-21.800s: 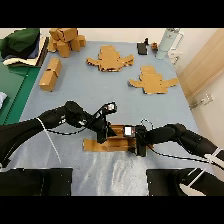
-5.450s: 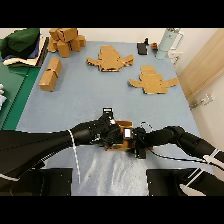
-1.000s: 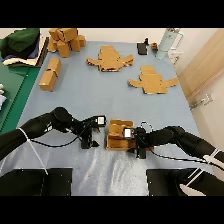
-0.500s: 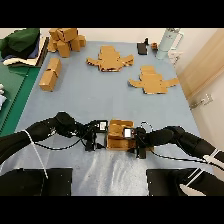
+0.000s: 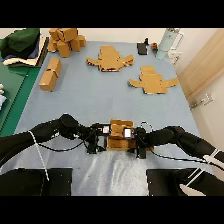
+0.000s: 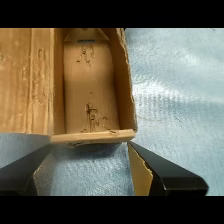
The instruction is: Fold the box.
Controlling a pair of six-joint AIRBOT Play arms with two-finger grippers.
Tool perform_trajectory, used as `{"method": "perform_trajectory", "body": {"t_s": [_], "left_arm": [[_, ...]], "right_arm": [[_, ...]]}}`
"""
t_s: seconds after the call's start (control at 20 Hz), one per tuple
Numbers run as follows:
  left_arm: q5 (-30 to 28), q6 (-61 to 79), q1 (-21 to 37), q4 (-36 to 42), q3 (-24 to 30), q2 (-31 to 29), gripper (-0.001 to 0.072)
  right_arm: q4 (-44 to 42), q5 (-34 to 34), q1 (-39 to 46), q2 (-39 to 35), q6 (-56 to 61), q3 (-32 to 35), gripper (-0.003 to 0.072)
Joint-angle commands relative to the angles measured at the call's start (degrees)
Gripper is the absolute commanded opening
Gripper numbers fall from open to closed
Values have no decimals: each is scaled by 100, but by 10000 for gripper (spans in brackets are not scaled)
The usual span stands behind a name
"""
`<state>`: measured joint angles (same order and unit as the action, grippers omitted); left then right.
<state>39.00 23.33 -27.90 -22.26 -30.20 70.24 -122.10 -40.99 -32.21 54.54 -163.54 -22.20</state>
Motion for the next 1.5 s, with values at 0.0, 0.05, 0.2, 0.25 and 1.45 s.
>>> {"method": "perform_trajectory", "body": {"t_s": [0.0, 0.05, 0.2, 0.25, 1.45], "left_arm": [[-295, -175, -144, 2, -7, 24, 677], [-304, -201, -177, 17, -9, 24, 677], [-310, -238, -251, 63, -11, 24, 676], [-306, -240, -256, 63, -11, 24, 676], [-1038, -688, -745, 20, -22, 59, 486]], "right_arm": [[0, 0, -4, 2, 2, -4, 460], [0, 0, -4, 2, 2, -4, 460], [0, 0, -4, 2, 2, -4, 460], [-2, 2, -4, 2, 2, -4, 460], [0, 2, -4, 2, 2, -4, 460]]}}
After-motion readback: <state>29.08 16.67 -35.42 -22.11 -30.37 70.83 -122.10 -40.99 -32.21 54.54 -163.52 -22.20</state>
